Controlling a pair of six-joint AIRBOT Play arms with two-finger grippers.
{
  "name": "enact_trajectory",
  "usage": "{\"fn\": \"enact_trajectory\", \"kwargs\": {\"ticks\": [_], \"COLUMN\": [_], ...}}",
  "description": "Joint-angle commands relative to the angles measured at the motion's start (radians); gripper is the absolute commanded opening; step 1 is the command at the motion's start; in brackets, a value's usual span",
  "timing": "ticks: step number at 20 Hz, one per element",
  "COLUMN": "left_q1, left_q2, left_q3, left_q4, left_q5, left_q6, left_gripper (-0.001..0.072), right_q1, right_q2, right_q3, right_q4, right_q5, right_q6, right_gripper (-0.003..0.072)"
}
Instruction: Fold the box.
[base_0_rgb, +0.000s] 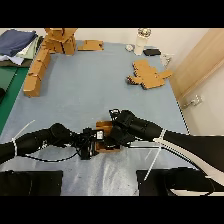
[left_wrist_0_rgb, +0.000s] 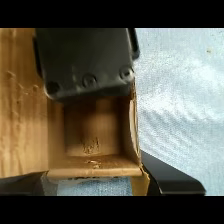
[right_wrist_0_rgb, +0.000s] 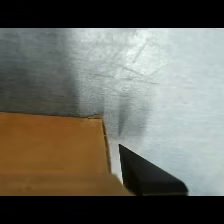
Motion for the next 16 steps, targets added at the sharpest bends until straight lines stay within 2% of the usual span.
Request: {"fn": "enact_trajectory", "kwargs": {"ticks": [1, 8, 14, 15, 16], "left_q1": [0.000, 0.000, 0.000, 0.000, 0.000], "left_q2": [0.000, 0.000, 0.000, 0.000, 0.000], "left_q3": [0.001, 0.001, 0.001, 0.001, 0.001], "left_q4": [-0.002, -0.002, -0.002, -0.002, -0.002], "left_q5": [0.002, 0.002, 0.002, 0.002, 0.001], "left_q6": [-0.003, -0.002, -0.002, -0.002, -0.002], "left_gripper": [0.0507, 0.0507, 0.0507, 0.0507, 0.0507], "right_q1": [0.000, 0.000, -0.023, -0.038, -0.061], "right_q2": [0.002, 0.078, 0.151, 0.152, 0.150], "right_q3": [0.026, 0.111, 0.116, 0.116, 0.115], "right_q4": [0.005, -0.003, -0.121, -0.123, -0.128], "right_q5": [-0.042, -0.212, -0.414, -0.412, -0.404], "right_q6": [0.003, 0.003, -0.021, -0.041, -0.063], "right_gripper": [0.0461, 0.0460, 0.0444, 0.0408, 0.0328]}}
